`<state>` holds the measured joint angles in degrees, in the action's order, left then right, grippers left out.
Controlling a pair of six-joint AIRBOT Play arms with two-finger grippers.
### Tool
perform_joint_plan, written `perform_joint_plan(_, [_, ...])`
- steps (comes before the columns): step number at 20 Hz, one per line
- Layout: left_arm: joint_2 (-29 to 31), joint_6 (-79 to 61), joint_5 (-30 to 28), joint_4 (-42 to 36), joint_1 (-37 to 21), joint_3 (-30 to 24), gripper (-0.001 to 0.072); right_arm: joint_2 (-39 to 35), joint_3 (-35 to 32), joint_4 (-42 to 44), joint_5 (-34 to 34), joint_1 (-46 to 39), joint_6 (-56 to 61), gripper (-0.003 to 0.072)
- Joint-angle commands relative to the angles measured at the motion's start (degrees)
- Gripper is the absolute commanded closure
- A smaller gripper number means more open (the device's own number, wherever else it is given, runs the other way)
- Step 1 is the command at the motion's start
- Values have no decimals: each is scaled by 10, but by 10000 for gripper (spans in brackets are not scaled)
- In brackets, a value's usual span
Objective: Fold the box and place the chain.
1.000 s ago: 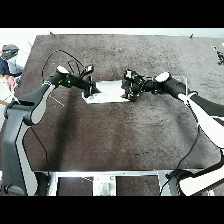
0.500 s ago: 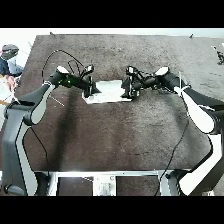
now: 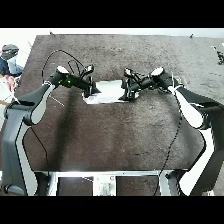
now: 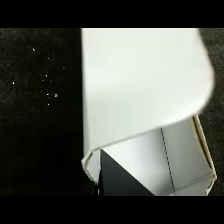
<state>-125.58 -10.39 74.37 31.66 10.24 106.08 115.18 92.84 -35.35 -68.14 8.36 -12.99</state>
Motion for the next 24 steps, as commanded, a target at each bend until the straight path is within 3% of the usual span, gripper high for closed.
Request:
perform_joint_plan(1, [0,0,0,0,0,0,700,15,3,0,-5,9,-9,14])
perform_joint_plan(16, [0,0,0,0,0,0,700,25,2,-2,20,16,-14,33])
perform_joint_plan(18, [0,0,0,0,0,0,700,25,2,-2,21,17,-20,105])
perform_joint_plan(20, [0,0,0,0,0,0,700,25,2,-2,21,17,-20,107])
perform_joint_plan(22, [0,0,0,0,0,0,700,25,2,-3,22,17,-20,203])
perform_joint_plan(24, [0,0,0,0,0,0,700,25,2,-3,30,17,-20,211])
